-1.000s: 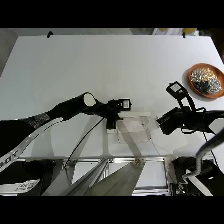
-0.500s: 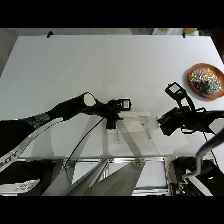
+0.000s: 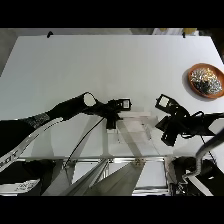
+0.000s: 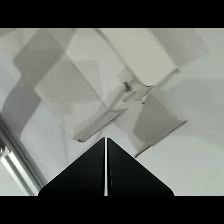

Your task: Fold the box and place the chain.

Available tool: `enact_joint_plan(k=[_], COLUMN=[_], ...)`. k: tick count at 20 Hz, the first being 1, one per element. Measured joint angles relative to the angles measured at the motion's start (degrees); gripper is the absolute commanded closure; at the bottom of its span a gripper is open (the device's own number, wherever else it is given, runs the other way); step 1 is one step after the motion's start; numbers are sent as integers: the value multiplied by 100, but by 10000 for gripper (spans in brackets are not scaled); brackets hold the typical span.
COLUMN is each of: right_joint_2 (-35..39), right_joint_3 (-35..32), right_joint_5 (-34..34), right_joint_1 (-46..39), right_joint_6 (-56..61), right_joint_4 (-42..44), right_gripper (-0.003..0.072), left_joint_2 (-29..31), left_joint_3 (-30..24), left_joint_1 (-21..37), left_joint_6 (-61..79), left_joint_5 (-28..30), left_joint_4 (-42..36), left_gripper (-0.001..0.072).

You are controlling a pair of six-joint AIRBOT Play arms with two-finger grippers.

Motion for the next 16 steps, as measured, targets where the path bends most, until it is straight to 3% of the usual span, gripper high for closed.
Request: enact_joint_plan(k=[2, 3, 5, 6, 8, 9, 16], right_joint_2=[26, 70, 192, 249, 396, 496, 970], right_joint_3=[-87, -164, -424, -579, -925, -1099, -2205], right_joint_5=[39, 9, -186, -273, -476, -627, -2186], right_joint_1=[273, 389, 573, 625, 776, 914, 1853], right_joint_6=[-278, -404, -673, -839, -1169, -1290, -1600], right_joint_4=[-35, -31, -33, -37, -87, -118, -848], right_gripper=[657, 587, 236, 106, 59, -4, -4], left_joint_2=[0, 0, 0, 0, 0, 0, 0], left_joint_3=[0, 0, 0, 0, -2, 0, 0], left_joint_1=[0, 0, 0, -2, -2, -2, -2], left_joint_6=[0, 0, 0, 0, 0, 0, 0], left_joint_5=[-2, -2, -2, -2, -2, -2, -2], left_joint_4=[2, 2, 2, 2, 2, 2, 2], left_gripper=[700, 700, 700, 700, 700, 700, 700])
